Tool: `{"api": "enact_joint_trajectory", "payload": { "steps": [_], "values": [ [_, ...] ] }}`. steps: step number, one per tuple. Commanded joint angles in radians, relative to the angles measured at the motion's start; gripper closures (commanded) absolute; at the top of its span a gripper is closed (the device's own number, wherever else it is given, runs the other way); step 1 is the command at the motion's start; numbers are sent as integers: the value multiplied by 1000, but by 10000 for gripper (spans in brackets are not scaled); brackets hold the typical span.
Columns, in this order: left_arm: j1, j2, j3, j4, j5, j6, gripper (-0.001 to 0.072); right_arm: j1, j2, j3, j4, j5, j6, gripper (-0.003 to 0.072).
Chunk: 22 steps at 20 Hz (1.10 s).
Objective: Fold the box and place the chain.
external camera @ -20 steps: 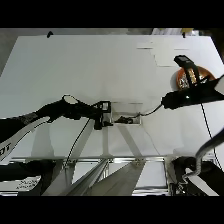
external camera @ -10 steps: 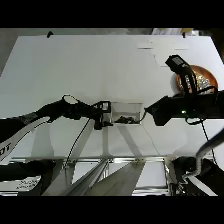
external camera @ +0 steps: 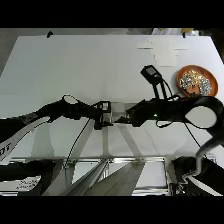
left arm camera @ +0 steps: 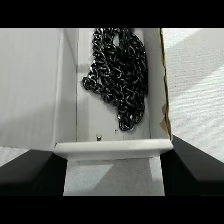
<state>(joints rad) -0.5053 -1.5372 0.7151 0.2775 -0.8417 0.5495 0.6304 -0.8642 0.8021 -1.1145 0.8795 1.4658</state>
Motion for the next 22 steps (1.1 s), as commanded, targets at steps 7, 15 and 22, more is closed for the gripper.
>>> {"api": "enact_joint_trajectory", "payload": {
  "steps": [7,15,22],
  "values": [
    [1,0,0,0,0,0,680,40,-217,-14,-6,-100,-44,547],
    [1,0,0,0,0,0,680,-240,-143,221,-45,77,-113,628],
    [1,0,0,0,0,0,680,-489,-246,168,-366,165,24,672]
  ]
}}
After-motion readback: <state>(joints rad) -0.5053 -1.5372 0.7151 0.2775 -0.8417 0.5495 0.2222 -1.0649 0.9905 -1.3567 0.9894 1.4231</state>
